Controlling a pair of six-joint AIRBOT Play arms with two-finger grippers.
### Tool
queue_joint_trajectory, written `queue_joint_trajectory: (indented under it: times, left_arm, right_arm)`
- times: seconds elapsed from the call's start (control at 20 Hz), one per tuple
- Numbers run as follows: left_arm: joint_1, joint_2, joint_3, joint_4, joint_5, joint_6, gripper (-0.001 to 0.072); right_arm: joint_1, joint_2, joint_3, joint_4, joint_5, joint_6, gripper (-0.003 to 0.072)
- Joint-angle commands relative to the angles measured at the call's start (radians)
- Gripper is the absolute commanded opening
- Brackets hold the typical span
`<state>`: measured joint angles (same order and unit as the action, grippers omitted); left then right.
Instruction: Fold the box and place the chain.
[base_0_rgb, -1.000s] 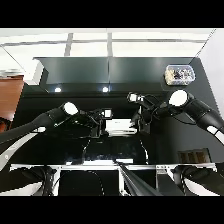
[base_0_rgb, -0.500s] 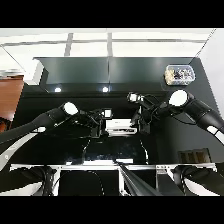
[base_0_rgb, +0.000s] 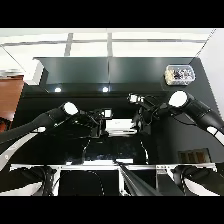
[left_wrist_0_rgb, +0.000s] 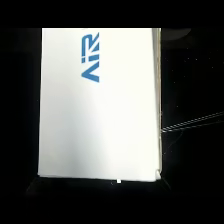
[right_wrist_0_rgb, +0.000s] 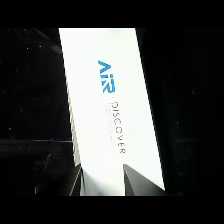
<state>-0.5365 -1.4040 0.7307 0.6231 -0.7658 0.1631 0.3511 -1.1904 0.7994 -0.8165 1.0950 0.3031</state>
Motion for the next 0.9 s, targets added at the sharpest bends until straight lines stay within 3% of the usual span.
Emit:
queue_joint_trajectory:
  times: [0.0, 0.65, 0.85]
  left_arm:
    - [0.0, 0.0, 0.0, 0.0, -0.001, 0.0, 0.0487]
    - [0.0, 0.0, 0.0, 0.0, -0.001, 0.0, 0.0488]
    - [0.0, 0.0, 0.0, 0.0, -0.001, 0.0, 0.0488]
  right_arm:
    - [0.0, 0.0, -0.002, 0.004, 0.001, 0.0, 0.0313]
    - [0.031, 0.0, -0.009, -0.054, -0.011, -0.001, 0.0315]
    - [0.031, 0.049, 0.016, -0.049, 0.076, 0.138, 0.0312]
